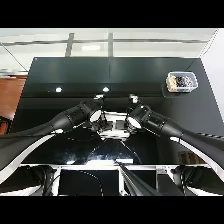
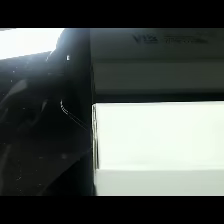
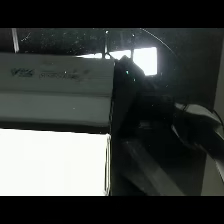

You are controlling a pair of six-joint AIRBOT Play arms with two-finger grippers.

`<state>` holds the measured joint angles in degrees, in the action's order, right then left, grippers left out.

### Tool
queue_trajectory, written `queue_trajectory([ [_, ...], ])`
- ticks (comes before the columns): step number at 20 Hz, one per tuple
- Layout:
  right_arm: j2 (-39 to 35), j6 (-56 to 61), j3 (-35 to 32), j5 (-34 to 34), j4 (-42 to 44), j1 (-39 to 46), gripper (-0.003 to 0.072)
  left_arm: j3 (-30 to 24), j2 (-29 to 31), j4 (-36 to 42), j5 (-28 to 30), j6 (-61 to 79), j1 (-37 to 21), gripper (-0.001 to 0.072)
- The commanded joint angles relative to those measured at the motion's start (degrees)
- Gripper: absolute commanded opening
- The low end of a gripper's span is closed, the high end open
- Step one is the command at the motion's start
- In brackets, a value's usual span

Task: Fold the box and place the chain.

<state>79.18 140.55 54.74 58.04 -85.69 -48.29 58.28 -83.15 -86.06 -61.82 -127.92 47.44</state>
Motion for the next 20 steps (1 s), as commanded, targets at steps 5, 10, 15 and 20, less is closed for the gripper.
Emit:
queue_trajectory([
  [5,-4.59,-6.49,1.46,6.69,0.37,-0.02,0.0458,0.0,0.02,0.0,0.24,0.0,-0.02,0.0031],
  [10,-21.24,-13.79,2.82,19.5,-9.51,0.46,0.0458,0.0,0.02,0.0,0.26,0.0,-0.02,0.0031],
  [15,-26.23,-14.47,-3.08,23.08,-39.93,12.85,0.0457,0.0,0.02,0.0,0.22,0.0,-0.02,0.0031],
  [20,-17.42,-15.28,-5.46,-3.39,-17.97,42.16,0.072,0.0,0.02,0.0,0.2,0.0,-0.02,0.003],
])
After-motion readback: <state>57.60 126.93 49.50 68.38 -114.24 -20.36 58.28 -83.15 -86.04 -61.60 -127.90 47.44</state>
